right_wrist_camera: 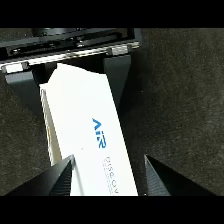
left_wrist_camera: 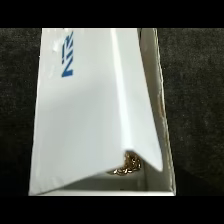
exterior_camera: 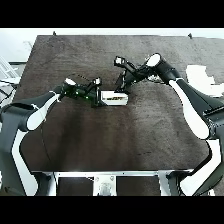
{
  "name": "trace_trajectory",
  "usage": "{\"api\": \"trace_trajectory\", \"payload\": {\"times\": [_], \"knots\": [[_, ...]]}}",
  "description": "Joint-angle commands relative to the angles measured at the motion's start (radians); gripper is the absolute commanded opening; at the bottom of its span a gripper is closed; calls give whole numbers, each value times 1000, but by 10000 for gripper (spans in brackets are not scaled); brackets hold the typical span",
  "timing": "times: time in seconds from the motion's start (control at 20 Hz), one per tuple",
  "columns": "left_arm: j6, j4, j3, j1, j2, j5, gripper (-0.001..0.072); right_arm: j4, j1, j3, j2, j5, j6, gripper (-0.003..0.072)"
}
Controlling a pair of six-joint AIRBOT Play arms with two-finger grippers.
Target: Fold the box and place the chain.
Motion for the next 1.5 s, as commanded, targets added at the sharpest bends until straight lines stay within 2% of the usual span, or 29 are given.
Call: {"api": "trace_trajectory", "payload": {"times": [0.0,0.75,1.0,1.3,1.45], "knots": [[1,1,0,0,1,-1,310,3,5,-2,0,-3,5,502],[1,1,0,0,1,-1,310,-11,43,-61,-1,-50,36,501],[1,1,0,0,1,-1,310,53,46,-127,-1,-48,28,502],[1,1,0,0,1,-1,310,148,37,-136,-1,-40,-43,507],[1,1,0,0,1,-1,310,145,21,-136,-1,-40,-44,524]]}}
